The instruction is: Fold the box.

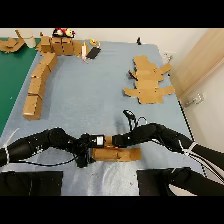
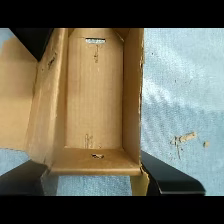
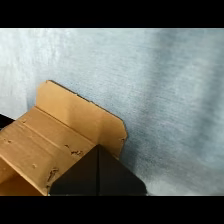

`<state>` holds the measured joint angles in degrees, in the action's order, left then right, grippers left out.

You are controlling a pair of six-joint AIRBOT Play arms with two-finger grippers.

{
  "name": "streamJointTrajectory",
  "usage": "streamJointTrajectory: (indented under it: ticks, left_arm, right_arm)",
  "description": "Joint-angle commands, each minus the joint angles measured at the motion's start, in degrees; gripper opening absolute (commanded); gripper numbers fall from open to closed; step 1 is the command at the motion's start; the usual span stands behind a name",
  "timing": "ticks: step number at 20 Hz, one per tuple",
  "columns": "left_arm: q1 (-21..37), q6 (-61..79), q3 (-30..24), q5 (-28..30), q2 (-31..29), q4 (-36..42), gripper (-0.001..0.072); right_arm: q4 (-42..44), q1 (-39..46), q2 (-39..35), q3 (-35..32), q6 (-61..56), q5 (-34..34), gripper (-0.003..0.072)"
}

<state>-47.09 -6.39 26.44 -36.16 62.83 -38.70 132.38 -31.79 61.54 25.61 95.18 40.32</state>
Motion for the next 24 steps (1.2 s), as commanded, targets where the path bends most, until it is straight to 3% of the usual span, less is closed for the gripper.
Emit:
streamJointTrajectory:
  ticks: [1, 4, 6, 8, 13, 17, 18, 20, 21, 24]
  left_arm:
    - [-0.02, -0.04, 0.04, 0.04, 0.02, 0.15, 0.0369]
    - [-0.02, -0.04, 0.04, 0.04, 0.02, 0.15, 0.0369]
    - [-0.02, -0.04, 0.04, 0.04, 0.02, 0.15, 0.0369]
    - [-0.02, -0.04, 0.04, 0.02, 0.02, 0.15, 0.0369]
    - [-0.02, -0.04, 0.04, 0.04, 0.02, 0.15, 0.0369]
    - [-0.02, -0.04, 0.04, 0.04, 0.02, 0.17, 0.0369]
    - [-0.02, -0.04, 0.04, 0.04, 0.02, 0.15, 0.0369]
    - [-0.02, -0.04, 0.04, 0.04, 0.04, 0.15, 0.0368]
    - [-0.02, -0.04, 0.04, 0.04, 0.02, 0.15, 0.0369]
    - [-0.02, -0.04, 0.04, 0.04, 0.04, 0.15, 0.0368]
  right_arm:
    - [-2.03, 0.04, -0.13, 0.68, 3.98, 0.31, 0.0006]
    - [-12.7, 0.04, -5.88, 4.13, 2.12, 3.69, 0.0006]
    - [-23.41, 0.02, -10.93, 6.8, -3.08, 9.86, 0.0007]
    - [-28.39, 0.0, -17.09, 7.89, -3.76, 16.5, 0.0006]
    - [-29.07, -3.5, -29.49, 7.02, -0.92, 32.04, 0.0006]
    - [-22.71, -12.55, -33.33, 2.32, 9.01, 32.13, 0.0008]
    - [-23.96, -14.58, -33.24, 0.55, 10.54, 30.8, 0.0077]
    - [-32.22, -16.65, -31.74, -2.67, 12.02, 24.65, 0.0468]
    - [-36.33, -16.74, -30.58, -3.69, 13.62, 21.14, 0.0544]
    - [-40.0, -16.39, -25.92, -4.02, 14.03, 12.24, 0.0544]
